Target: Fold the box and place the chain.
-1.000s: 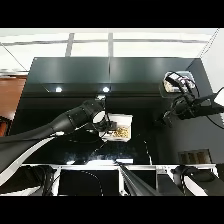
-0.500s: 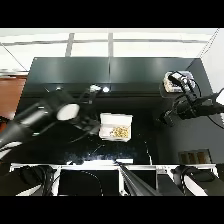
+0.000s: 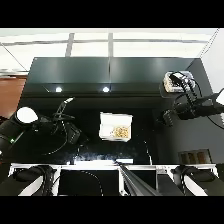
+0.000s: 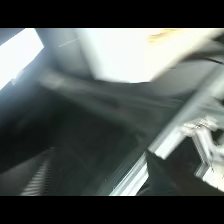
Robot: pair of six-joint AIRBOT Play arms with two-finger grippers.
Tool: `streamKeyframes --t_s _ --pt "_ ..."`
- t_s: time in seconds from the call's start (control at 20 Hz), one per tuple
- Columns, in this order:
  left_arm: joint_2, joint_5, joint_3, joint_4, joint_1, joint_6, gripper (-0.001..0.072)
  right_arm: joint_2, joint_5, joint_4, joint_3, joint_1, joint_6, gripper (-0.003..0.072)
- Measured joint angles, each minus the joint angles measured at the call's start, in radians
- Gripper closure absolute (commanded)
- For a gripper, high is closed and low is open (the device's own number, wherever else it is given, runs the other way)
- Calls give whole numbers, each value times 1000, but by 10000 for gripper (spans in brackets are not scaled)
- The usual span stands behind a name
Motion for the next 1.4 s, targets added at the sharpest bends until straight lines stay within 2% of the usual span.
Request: streamKeyframes --t_s 0.1,0.25,0.35,0.5,0.85,1.4 --pt "-7 16 -28 -90 -2 288 -6 0 4 11 0 1 10 176" --pt "-18 127 -46 -113 -45 639 -4 0 6 24 0 2 16 176" --pt "-42 207 -50 -108 -84 812 -3 0 6 37 0 2 19 176" --pt "-113 260 -40 -103 -146 990 -3 0 7 61 0 2 19 176" --pt "-280 335 -3 -194 -200 1106 -2 0 8 84 0 2 19 176" --pt "-366 337 56 -231 -212 1120 -2 0 8 88 0 2 17 176"
